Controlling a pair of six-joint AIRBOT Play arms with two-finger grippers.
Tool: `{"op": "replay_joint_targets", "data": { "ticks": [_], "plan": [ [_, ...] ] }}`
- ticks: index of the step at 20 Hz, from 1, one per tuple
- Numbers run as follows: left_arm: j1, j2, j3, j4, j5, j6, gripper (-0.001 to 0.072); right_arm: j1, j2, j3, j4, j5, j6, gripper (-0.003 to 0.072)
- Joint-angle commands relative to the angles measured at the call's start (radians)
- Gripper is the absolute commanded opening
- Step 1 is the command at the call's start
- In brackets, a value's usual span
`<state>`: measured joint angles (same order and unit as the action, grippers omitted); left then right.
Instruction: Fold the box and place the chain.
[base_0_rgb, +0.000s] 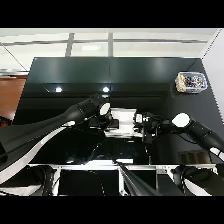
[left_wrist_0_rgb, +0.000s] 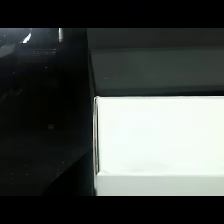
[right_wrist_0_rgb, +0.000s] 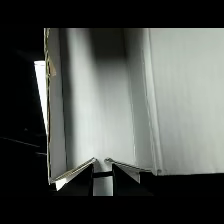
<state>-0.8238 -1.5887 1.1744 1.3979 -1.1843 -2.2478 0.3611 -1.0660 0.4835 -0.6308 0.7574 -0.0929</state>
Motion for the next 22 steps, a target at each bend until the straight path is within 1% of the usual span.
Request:
{"op": "replay_joint_targets", "data": {
  "ticks": [1,4,7,9,10,11,12,13,14,15,16,17,18,20,21,22],
  "plan": [
    [0.001,0.0,0.001,-0.009,0.002,0.0,0.0028,0.003,-0.037,0.001,0.124,-0.003,0.01,0.0133],
    [0.001,0.0,0.001,-0.009,0.002,0.0,0.0028,0.002,-0.08,0.001,0.188,-0.004,0.011,0.0134],
    [0.001,0.0,0.001,-0.01,0.002,0.0,0.0028,0.002,-0.095,0.001,0.185,-0.018,0.011,0.0134],
    [0.001,0.0,0.001,-0.011,0.002,0.0,0.0028,0.002,-0.095,0.001,0.185,-0.045,0.054,0.0139],
    [0.001,0.0,0.001,-0.011,0.002,0.0,0.0028,0.002,-0.095,0.001,0.185,-0.06,0.087,0.0326],
    [0.001,0.0,0.001,-0.011,0.002,0.0,0.0028,0.002,-0.095,0.001,0.183,-0.061,0.097,0.0394],
    [0.001,0.0,0.001,-0.011,0.002,0.0,0.0028,0.002,-0.095,0.001,0.182,-0.056,0.102,0.0394],
    [0.001,0.0,0.001,-0.011,0.002,0.0,0.0028,0.002,-0.095,0.001,0.181,-0.044,0.102,0.0282],
    [0.001,0.0,0.001,-0.011,0.002,0.0,0.0028,0.002,-0.095,0.001,0.181,-0.035,0.109,0.0208],
    [0.001,0.0,0.001,-0.011,0.002,0.0,0.0028,0.002,-0.095,0.001,0.182,-0.039,0.116,0.0374],
    [0.001,0.0,0.001,-0.011,0.002,0.0,0.0028,0.002,-0.095,0.001,0.18,-0.039,0.116,0.0326],
    [0.001,0.0,0.001,-0.011,0.002,0.0,0.0028,0.002,-0.094,0.001,0.168,-0.039,0.13,0.0125],
    [0.001,0.0,0.001,-0.011,0.002,0.0,0.0028,-0.001,-0.084,0.002,0.153,-0.04,0.188,0.0013],
    [0.001,0.0,0.001,-0.011,0.002,0.0,0.0028,-0.053,-0.023,0.014,0.1,-0.009,0.472,0.0013],
    [0.001,0.0,0.001,-0.011,0.003,0.0,0.0028,-0.103,0.019,0.031,0.043,0.058,0.601,0.0013],
    [0.001,0.0,0.001,-0.011,0.003,0.0,0.0028,-0.174,0.061,0.051,-0.016,0.164,0.701,0.0013]
  ]
}}
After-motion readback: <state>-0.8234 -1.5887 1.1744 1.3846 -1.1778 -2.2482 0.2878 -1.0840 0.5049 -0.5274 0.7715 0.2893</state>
